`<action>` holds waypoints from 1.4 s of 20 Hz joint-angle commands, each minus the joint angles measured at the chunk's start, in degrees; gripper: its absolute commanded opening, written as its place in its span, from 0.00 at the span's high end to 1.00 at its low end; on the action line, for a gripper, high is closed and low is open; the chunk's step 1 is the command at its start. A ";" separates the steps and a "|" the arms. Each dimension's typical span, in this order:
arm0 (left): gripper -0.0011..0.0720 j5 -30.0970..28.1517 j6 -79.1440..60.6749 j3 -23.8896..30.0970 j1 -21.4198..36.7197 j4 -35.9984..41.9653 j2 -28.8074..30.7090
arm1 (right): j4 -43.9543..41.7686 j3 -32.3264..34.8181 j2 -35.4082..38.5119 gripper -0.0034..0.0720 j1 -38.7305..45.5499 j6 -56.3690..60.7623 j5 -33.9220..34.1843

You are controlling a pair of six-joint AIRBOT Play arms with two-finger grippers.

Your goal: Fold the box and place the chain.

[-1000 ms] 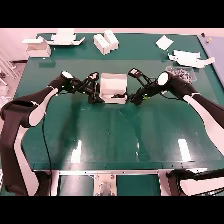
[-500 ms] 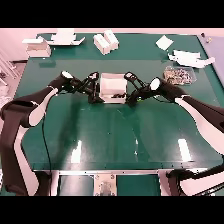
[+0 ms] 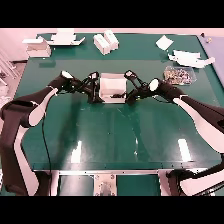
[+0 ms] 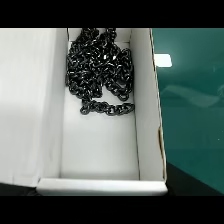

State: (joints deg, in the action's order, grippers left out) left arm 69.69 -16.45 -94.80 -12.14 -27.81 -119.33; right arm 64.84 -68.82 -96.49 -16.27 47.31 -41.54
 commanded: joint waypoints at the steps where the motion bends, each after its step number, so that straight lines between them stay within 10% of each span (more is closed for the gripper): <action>1: 0.25 -0.02 -0.04 -0.02 0.00 0.02 0.04 | 0.35 -0.11 0.15 0.94 0.35 0.02 -0.13; 28: 0.25 -0.04 -0.04 -0.02 0.00 0.02 0.04 | 5.68 -15.76 18.21 0.95 -8.76 12.33 -10.91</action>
State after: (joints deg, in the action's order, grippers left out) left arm 69.67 -16.51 -94.80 -12.21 -27.77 -119.33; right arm 70.50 -84.40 -78.00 -23.33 59.29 -52.36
